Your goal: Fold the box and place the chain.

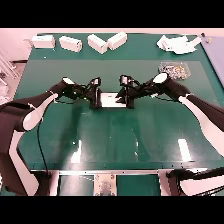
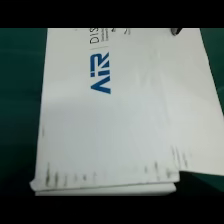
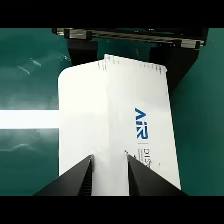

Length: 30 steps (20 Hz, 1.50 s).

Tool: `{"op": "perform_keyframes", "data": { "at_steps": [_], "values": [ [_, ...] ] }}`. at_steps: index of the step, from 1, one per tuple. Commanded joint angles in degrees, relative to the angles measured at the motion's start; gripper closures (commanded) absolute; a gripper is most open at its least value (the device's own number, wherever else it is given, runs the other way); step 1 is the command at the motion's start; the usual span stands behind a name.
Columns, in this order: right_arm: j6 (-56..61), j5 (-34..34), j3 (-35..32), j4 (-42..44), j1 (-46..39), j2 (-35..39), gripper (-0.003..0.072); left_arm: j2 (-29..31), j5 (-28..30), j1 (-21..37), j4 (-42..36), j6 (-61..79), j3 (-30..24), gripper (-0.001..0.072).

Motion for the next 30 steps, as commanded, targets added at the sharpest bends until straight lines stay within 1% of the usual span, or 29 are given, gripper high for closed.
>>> {"op": "perform_keyframes", "data": {
  "at_steps": [1, 11, 13, 14, 16, 19, 22, 23, 24, 26, 30],
  "values": [
    [-3.2, -1.7, -0.3, 0.9, 0.0, 0.0, 0.0418, 0.0, 0.0, 0.0, 0.0, 0.0, 0.0, 0.0125],
    [-4.4, -1.3, -0.3, 1.8, 0.0, 1.4, 0.042, 0.0, 0.0, 0.0, 0.0, 0.1, 0.0, 0.0125],
    [-4.0, 2.1, -0.3, 1.9, 0.0, 1.6, 0.042, 0.0, 0.0, 0.0, 0.0, 0.0, 0.0, 0.0125],
    [-3.8, 2.7, -0.9, 2.0, 0.0, 1.6, 0.042, 0.0, 0.0, 0.0, 0.0, 0.1, 0.0, 0.0125],
    [-4.2, 2.3, -2.1, 2.0, 0.0, 1.6, 0.042, 0.0, 0.0, 0.0, 0.0, 0.0, 0.0, 0.0125],
    [-4.5, 1.8, -2.3, 2.8, -0.3, 1.1, 0.0418, 0.0, 0.0, 0.0, 0.0, 0.0, 0.0, 0.0125],
    [-4.4, 1.8, -2.1, 2.8, -0.9, 0.5, 0.0404, 0.0, 0.0, 0.0, 0.0, 0.0, 0.0, 0.0125],
    [-4.5, 2.0, -2.1, 2.8, -0.9, 0.3, 0.0378, 0.0, 0.0, 0.0, 0.0, 0.0, 0.0, 0.0125],
    [-4.5, 1.9, -2.1, 2.8, -1.0, 0.3, 0.0376, 0.0, 0.0, 0.0, 0.0, 0.0, 0.0, 0.0125],
    [-4.5, 1.7, -2.1, 2.8, -1.1, 0.3, 0.0316, 0.0, 0.0, 0.0, 0.0, 0.1, 0.0, 0.0125],
    [-4.5, 0.2, -1.6, 2.7, -1.0, 0.3, 0.0321, 0.0, 0.0, 0.0, 0.0, 0.0, 0.0, 0.0125]
  ]
}}
